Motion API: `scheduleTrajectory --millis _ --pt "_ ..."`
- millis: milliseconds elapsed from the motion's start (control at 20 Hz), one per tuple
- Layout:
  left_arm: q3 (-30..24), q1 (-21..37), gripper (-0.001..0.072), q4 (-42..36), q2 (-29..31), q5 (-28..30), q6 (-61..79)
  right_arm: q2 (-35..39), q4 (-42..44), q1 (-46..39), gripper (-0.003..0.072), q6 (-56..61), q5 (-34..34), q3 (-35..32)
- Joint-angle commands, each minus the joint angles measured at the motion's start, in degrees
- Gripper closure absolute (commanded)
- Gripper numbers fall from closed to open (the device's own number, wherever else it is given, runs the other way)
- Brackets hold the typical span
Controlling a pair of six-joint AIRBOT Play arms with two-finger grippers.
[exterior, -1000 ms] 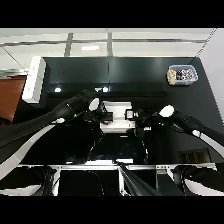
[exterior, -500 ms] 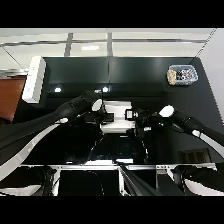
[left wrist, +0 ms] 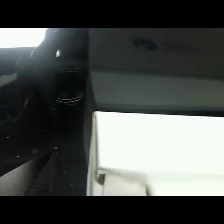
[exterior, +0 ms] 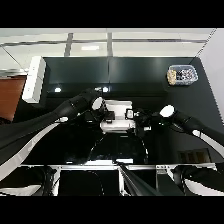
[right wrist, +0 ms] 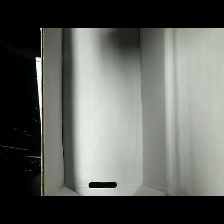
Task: Fold the box and place the chain.
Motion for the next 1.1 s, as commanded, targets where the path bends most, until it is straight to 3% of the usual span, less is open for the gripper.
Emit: scheduleTrajectory --millis 0,50,100,450,500,550,850,900,950,1050 --pt "0.07 -0.04 0.0285 -0.33 -0.02 -0.46 -0.09 -0.04 0.00 0.04 0.0293 -0.02 0.07 -0.02" --pt "0.11 -0.11 0.0485 -0.07 -0.02 -0.37 -0.07 -0.04 0.00 0.07 0.0293 -0.02 0.07 -0.02" --pt "0.39 -0.48 0.0516 0.83 -0.13 -0.33 -0.07 -0.04 0.00 0.04 0.0293 -0.02 0.04 -0.02" --pt "2.45 -2.08 0.0532 3.23 -1.99 -2.73 -1.60 -0.04 0.00 0.04 0.0293 -0.02 0.04 -0.02" --pt "2.45 -1.95 0.0559 3.23 -1.99 -2.86 -1.60 -0.04 0.00 0.04 0.0293 -0.02 0.04 -0.02" --pt "2.45 -1.84 0.0688 2.99 -1.97 -2.93 -1.51 -0.04 0.00 0.04 0.0293 -0.02 0.04 -0.02" --pt "2.45 -1.44 0.0688 1.95 -1.92 -1.92 -1.03 -0.04 0.02 0.04 0.0290 -0.02 0.04 -0.02" --pt "2.45 -1.44 0.0688 1.95 -1.92 -1.84 -1.03 -0.04 0.07 0.04 0.0157 0.33 0.02 -0.02" --pt "2.45 -1.44 0.0688 1.97 -1.92 -1.95 -1.01 0.02 0.02 0.04 -0.0030 1.38 -0.17 -0.02" --pt "2.45 -1.42 0.0688 1.99 -1.81 -2.60 -0.98 1.77 -2.82 0.04 -0.0030 4.85 0.42 -0.02"
